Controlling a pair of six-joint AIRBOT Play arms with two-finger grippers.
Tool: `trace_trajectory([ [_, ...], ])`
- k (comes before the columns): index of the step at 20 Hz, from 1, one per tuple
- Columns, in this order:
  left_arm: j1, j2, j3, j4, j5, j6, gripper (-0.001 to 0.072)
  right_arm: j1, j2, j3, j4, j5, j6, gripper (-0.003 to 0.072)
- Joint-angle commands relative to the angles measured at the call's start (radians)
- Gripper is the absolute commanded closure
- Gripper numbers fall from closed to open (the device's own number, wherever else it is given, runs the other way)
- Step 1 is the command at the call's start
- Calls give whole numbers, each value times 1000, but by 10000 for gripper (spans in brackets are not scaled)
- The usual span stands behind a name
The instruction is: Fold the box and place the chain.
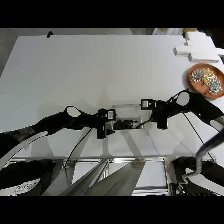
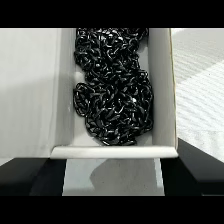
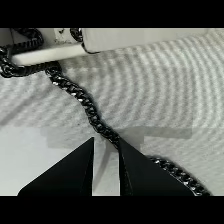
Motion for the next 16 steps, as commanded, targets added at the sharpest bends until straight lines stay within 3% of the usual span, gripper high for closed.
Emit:
trace_trajectory([
  [1, 0, 0, 0, 0, 0, 0, 542, -1, -14, -7, -3, -35, -8, 537],
  [4, 0, 0, 0, 0, 0, 0, 542, -1, -47, -7, -11, -46, -7, 540],
  [6, 0, 0, 0, 1, 0, 0, 542, -1, -52, -7, -12, -45, -7, 670],
  [11, 0, 0, 0, 1, 0, 0, 542, -1, -10, -7, -47, -6, -6, 669],
  [16, 0, 0, 0, 0, 0, 0, 542, -1, 192, -7, -5, 41, 1, 669],
])
